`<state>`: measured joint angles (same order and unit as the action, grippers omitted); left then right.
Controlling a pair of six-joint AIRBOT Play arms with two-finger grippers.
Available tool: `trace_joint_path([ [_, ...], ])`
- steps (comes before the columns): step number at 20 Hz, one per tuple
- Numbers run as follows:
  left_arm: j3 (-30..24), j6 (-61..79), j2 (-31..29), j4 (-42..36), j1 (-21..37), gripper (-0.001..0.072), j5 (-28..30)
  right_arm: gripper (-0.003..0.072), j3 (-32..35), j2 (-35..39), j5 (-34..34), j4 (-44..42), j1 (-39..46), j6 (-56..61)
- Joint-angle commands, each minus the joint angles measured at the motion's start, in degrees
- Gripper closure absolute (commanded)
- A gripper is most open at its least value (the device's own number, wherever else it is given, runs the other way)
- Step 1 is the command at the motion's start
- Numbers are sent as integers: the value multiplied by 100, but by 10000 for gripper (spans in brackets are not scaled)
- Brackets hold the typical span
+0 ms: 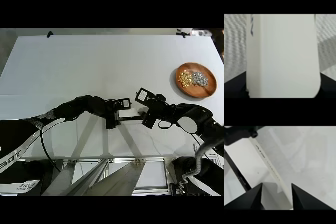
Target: Fold the box and place the chain.
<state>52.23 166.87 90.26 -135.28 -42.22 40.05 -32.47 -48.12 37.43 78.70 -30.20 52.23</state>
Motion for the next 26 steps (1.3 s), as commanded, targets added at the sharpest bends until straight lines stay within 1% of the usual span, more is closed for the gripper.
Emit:
trace_joint_path([
  [1, -2, -39, -2, -26, -2, 394, 0, 364, 74, -9, 68, -326, -4, -229],
  [5, -2, -39, -4, -26, -2, 394, 0, 364, 101, -549, 85, -435, -9, -321],
  [8, -2, -39, -2, -26, -2, 394, 0, 373, 101, -710, 31, -435, -9, -317],
  [13, -2, -39, -4, -26, -2, 394, 0, 373, 109, -787, 61, -442, -9, -293],
  [18, -2, -39, -2, -26, -2, 394, 0, 373, 404, -789, 63, -400, -9, -299],
  [23, -2, -39, -4, -26, -2, 394, 0, 371, 404, -734, 4, -361, -9, -299],
  [25, -2, -39, -2, -26, -2, 394, 0, 368, 402, -678, -59, -348, -9, -299],
  [26, -2, -39, -2, -26, -2, 394, 0, 345, 402, -601, -122, -352, -9, -299],
])
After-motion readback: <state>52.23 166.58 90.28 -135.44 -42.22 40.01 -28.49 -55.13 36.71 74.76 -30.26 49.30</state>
